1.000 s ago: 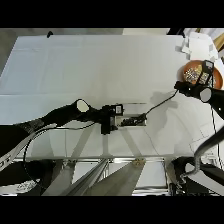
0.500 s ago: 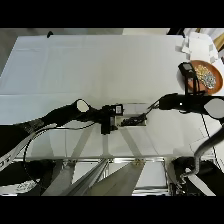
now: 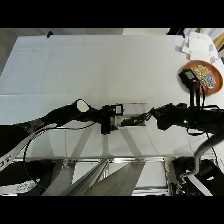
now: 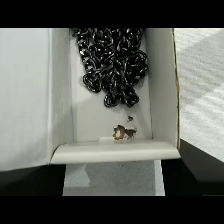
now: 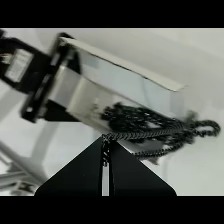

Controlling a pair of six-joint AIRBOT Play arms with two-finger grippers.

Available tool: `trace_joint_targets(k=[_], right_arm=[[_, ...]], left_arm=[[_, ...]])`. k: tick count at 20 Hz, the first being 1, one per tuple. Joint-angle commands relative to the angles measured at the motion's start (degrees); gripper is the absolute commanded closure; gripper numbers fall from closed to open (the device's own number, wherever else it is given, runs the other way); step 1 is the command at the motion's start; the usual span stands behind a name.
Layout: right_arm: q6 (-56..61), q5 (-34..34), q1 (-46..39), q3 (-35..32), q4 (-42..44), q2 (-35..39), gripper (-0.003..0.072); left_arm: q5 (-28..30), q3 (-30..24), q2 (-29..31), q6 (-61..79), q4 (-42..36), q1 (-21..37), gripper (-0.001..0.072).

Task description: Fold the box and place the chain.

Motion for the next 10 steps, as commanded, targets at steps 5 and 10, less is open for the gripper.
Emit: trace_joint_targets(k=[5,10], right_arm=[[-11.8,-8.6,0.4,0.1,23.8,2.2,0.0672],[-14.3,-12.4,0.4,0.1,30.1,2.1,0.0672]], left_arm=[[0.0,0.0,0.0,0.0,0.0,0.0,0.0435],[0.0,0.0,0.0,0.0,0.0,0.0,0.0435]])
